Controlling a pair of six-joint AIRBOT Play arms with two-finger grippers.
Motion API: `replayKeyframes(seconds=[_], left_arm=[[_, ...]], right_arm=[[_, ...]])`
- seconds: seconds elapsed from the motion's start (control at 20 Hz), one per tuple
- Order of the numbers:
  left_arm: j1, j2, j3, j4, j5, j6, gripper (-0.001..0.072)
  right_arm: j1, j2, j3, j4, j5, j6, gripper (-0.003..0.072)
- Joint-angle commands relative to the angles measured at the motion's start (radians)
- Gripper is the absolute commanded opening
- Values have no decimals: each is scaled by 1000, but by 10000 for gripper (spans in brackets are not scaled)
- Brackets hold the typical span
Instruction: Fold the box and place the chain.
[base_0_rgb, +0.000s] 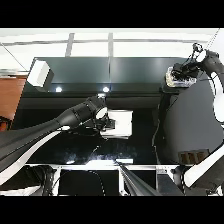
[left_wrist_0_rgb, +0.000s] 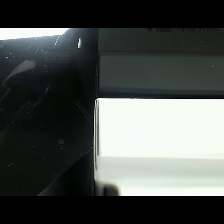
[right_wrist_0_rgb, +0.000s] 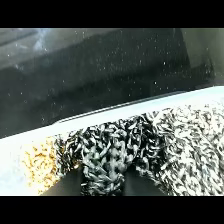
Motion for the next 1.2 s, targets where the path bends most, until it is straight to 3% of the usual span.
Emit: replayKeyframes(seconds=[0.0, 0.3, 0.8, 1.05, 1.15], left_arm=[[0, 0, 0, 0, -6, 0, 27], [0, 0, 0, 0, -24, 0, 27], [-1, 0, 0, 0, -27, 0, 27], [0, 0, 0, 0, -27, 0, 27], [0, 0, 0, 0, -27, 0, 27]], right_arm=[[1, 1, 2, -1, 75, 1, 7], [2, 81, 89, 34, 233, -60, 11], [38, 563, 90, 96, 286, -232, 9], [135, 723, 76, 103, 494, -293, 6], [188, 804, 6, 151, 488, -319, 5]])
